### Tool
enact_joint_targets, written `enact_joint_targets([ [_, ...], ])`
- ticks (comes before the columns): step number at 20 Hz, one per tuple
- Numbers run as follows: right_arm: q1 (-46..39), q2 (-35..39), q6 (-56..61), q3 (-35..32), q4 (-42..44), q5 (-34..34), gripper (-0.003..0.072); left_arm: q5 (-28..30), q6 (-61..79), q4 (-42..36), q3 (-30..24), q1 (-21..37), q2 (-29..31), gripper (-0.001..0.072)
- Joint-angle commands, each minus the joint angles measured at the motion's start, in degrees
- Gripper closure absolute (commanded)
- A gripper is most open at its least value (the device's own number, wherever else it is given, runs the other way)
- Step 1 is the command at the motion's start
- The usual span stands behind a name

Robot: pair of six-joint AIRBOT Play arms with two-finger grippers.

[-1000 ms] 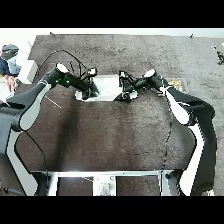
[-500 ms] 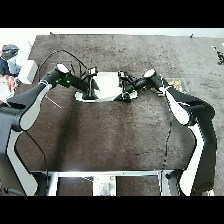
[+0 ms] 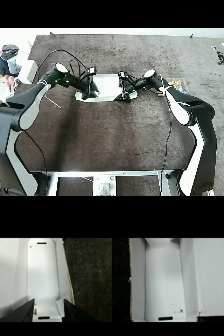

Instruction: Fold the box and place the chain.

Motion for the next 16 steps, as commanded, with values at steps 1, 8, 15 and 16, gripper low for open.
enact_joint_targets([
  [1,0.0,0.0,-0.2,0.0,0.0,0.0,0.0387,-3.8,0.0,-2.5,0.2,2.2,0.0,0.0294],
  [8,0.0,0.0,-0.2,0.0,0.0,0.0,0.0387,-17.1,0.1,-5.8,4.3,5.4,0.1,0.0486],
  [15,0.0,0.0,-0.2,0.0,0.0,0.0,0.0387,-20.4,-19.0,-5.8,7.1,10.3,1.8,0.0702],
  [16,0.0,0.0,-0.2,0.0,0.0,0.0,0.0387,-17.1,-24.7,-5.6,7.1,10.9,3.2,0.0704],
])
